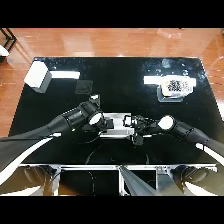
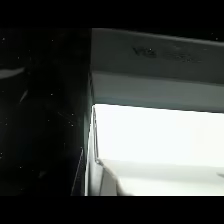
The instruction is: Fold the box and place the chain.
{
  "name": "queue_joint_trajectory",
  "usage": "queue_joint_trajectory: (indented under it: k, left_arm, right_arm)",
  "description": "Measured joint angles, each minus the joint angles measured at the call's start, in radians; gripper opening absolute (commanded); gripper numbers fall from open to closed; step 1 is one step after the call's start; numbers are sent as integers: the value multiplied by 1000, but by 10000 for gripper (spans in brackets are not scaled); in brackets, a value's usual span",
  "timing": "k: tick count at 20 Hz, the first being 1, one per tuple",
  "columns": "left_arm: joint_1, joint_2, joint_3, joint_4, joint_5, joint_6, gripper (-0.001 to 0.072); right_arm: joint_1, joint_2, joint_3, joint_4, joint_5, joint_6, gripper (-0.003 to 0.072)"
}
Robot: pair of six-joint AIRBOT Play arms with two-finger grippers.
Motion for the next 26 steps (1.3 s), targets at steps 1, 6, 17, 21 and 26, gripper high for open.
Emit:
queue_joint_trajectory:
  k: [1, 6, 17, 21, 26]
  left_arm:
    - [-1, -3, 2, 1, -15, 0, 224]
    - [-9, -11, 5, 5, -23, 0, 223]
    - [-11, -13, 5, -8, -20, 25, 40]
    - [-8, -13, 11, -17, -13, 19, 418]
    - [10, -13, 31, -14, -50, 16, 418]
  right_arm:
    - [0, 0, 0, 0, 0, 0, 60]
    - [0, 0, 0, 0, 0, 0, 60]
    - [0, 0, 0, -1, 0, -1, 60]
    - [0, 0, 0, 1, 0, 1, 60]
    - [0, 0, 0, 1, 0, 1, 60]
